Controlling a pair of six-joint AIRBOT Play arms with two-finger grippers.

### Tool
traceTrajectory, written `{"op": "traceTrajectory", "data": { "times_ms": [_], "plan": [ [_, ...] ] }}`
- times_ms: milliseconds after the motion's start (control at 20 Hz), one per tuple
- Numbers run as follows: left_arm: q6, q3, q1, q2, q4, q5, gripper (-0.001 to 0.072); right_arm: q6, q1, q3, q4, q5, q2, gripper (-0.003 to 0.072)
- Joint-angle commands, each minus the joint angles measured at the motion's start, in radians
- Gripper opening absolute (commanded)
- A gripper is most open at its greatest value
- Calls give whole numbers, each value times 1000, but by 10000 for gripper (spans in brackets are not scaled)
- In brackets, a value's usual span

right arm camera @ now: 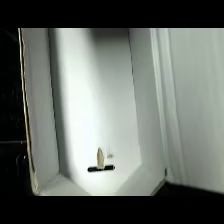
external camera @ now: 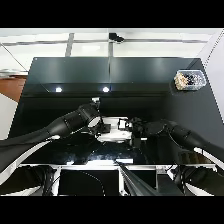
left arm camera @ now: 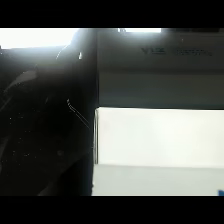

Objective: Fold the box and place the chain.

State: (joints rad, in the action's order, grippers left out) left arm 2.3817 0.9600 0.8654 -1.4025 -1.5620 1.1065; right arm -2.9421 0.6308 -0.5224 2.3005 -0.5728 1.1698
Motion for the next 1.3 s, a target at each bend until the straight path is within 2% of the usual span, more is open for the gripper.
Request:
{"op": "traceTrajectory", "data": {
  "times_ms": [0,100,300,350,400,450,650,700,750,900,950,1250],
  "plan": [
    [1,0,0,1,-2,-2,28,29,1,-2,-127,-3,-89,707],
    [1,0,1,0,-2,-3,28,29,0,-2,-225,-39,-116,707],
    [1,0,1,0,-1,-3,28,27,2,0,-227,-66,-113,698],
    [1,0,1,0,-1,-3,28,27,2,0,-227,-67,-113,655],
    [1,0,1,0,-1,-4,28,28,2,0,-225,-68,-113,521],
    [1,0,1,0,0,-4,28,28,2,0,-202,-68,-113,470],
    [1,0,1,0,0,-5,28,28,2,0,-111,-63,-112,467],
    [1,0,1,0,0,-6,28,29,2,0,-108,-57,-111,441],
    [1,0,1,0,0,-6,28,29,2,0,-100,-55,-109,293],
    [1,0,1,0,0,-6,28,35,2,0,-63,-50,-106,289],
    [1,0,1,0,0,-6,28,43,2,0,-51,-49,-106,180],
    [1,0,1,0,0,-6,28,115,50,0,6,9,-80,179]
  ]
}}
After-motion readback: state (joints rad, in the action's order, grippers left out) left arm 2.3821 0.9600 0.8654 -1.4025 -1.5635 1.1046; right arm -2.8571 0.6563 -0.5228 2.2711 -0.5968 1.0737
